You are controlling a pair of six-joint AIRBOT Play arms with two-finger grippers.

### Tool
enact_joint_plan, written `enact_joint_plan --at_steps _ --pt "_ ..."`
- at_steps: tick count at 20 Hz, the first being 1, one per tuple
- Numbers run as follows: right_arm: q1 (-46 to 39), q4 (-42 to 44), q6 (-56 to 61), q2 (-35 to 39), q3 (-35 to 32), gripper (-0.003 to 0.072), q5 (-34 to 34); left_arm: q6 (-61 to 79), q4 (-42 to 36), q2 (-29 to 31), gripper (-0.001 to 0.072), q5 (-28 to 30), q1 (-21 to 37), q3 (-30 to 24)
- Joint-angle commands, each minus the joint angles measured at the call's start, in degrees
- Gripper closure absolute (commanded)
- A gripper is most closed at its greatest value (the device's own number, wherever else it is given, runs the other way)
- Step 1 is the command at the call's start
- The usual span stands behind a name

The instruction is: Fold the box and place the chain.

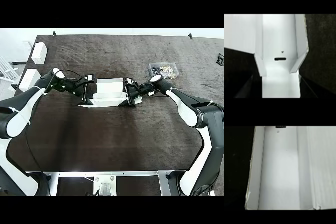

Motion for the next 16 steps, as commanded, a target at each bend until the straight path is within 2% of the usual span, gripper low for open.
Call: enact_joint_plan --at_steps 1,2,4,5,12,13,14,16 --pt "0.0 0.0 0.0 0.0 0.0 0.0123 0.0 0.4 -0.9 0.0 0.0068 -0.1 0.0 0.0" --pt "0.0 0.0 0.0 0.0 0.0 0.0123 0.0 0.4 -0.9 0.0 0.0068 -0.4 0.0 0.0" --pt "0.0 0.0 0.0 0.0 0.0 0.0123 0.0 1.4 -0.9 0.0 0.0213 -2.3 0.0 0.0" --pt "0.0 0.0 0.0 0.0 0.0 0.0123 0.0 1.7 -0.9 0.0 0.0243 -3.0 0.0 0.0" --pt "0.0 0.0 0.0 0.0 0.0 0.0123 0.0 1.8 -0.9 0.0 0.0246 -1.7 -0.1 0.0" --pt "0.0 0.0 0.0 0.0 0.0 0.0123 0.0 1.8 -0.9 0.0 0.0266 -1.6 -0.1 0.0" --pt "0.0 0.0 0.0 0.0 0.0 0.0123 0.0 1.8 -0.9 0.0 0.0351 -1.4 -0.1 0.0" --pt "0.0 0.0 0.0 0.0 0.0 0.0123 0.0 2.9 -1.0 0.0 0.0367 -1.4 -0.2 0.0"
